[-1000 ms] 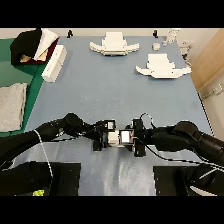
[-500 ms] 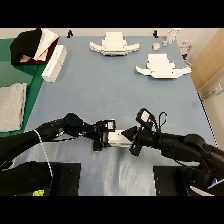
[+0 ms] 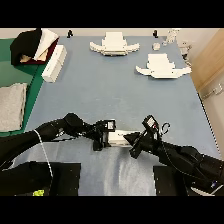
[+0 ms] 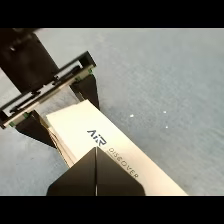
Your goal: Fold the box.
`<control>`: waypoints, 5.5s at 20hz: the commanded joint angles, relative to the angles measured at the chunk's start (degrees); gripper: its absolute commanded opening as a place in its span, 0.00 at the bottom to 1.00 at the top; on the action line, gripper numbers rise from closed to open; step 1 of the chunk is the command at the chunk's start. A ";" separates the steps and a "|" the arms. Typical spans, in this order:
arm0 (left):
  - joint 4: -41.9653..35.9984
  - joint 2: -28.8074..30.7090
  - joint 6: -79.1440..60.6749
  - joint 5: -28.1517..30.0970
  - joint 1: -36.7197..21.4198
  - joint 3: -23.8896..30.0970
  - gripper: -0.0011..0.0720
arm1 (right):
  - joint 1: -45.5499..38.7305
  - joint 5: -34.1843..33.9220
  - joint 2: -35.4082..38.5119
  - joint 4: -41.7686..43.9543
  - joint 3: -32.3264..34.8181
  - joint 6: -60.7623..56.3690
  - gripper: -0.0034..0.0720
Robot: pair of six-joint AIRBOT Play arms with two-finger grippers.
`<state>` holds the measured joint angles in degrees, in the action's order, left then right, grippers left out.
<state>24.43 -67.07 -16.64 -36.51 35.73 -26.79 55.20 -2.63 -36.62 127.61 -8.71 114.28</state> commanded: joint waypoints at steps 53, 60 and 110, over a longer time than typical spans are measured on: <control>0.00 0.00 -0.02 0.00 0.00 -0.04 0.66 | -38.45 -52.81 -31.93 -29.42 -44.78 -22.36 0.07; 3.06 7.30 15.80 -0.02 -3.74 -1.46 0.66 | -38.45 -52.81 -31.93 -29.42 -44.78 -22.36 0.07; 32.39 -39.17 61.48 2.45 -53.92 -57.13 0.95 | -38.45 -52.85 -31.93 -29.44 -44.78 -22.36 0.07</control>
<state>56.69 -106.17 44.84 -33.43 -18.22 -83.83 16.80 -55.48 -68.51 98.17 -53.45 91.92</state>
